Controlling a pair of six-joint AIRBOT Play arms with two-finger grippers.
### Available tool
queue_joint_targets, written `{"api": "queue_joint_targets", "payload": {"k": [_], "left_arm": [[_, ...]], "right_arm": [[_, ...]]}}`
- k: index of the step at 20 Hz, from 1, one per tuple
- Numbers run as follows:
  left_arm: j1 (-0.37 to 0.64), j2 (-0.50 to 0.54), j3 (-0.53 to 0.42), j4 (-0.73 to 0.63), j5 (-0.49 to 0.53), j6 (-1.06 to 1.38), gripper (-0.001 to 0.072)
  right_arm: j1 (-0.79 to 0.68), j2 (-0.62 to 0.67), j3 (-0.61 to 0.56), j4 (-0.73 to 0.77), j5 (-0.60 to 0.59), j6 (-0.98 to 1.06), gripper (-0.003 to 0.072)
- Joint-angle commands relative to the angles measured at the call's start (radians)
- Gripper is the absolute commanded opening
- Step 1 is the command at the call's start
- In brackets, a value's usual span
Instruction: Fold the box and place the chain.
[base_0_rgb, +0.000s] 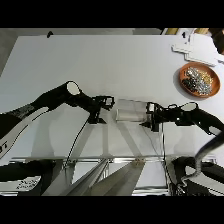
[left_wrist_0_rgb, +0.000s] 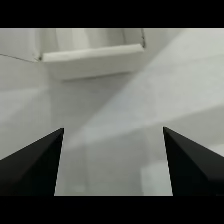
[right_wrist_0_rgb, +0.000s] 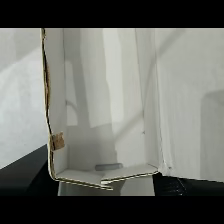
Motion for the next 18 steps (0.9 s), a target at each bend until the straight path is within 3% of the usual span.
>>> {"api": "queue_joint_targets", "payload": {"k": [1,5,18], "left_arm": [[-0.004,-0.031,-0.023,-0.166,0.085,0.163,0.07],[-0.017,-0.042,-0.023,-0.297,0.087,0.243,0.0702],[-0.053,-0.072,-0.024,-0.285,0.053,0.241,0.0701]], "right_arm": [[0.0,0.0,0.0,0.0,0.0,0.0,0.0427],[0.0,0.0,0.0,0.0,0.0,0.0,0.0427],[0.0,0.0,0.0,0.0,0.0,0.0,0.0427]]}}
